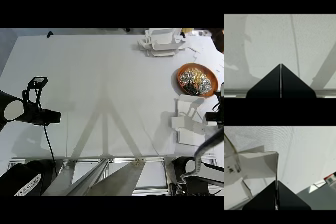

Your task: Fold the box and place the chain.

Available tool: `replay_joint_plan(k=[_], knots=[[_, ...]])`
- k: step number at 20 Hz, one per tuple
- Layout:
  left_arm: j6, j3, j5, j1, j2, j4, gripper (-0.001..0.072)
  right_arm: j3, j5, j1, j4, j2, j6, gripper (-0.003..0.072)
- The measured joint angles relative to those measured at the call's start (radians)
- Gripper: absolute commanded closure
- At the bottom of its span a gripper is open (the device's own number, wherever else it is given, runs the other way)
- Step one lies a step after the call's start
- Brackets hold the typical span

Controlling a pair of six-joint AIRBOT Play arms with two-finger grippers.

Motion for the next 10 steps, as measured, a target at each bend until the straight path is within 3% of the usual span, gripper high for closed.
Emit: replay_joint_plan(k=[6, 10], knots=[[0.0, 0.0, 0.0, 0.0, 0.0, 0.0, 0.0699, -0.001, 0.056, 0.134, 0.085, 0.056, -0.072, 0.0677], [0.0, 0.0, 0.0, 0.0, 0.0, 0.0, 0.0699, -0.04, 0.01, 0.264, 0.331, 0.21, -0.086, 0.0677]])
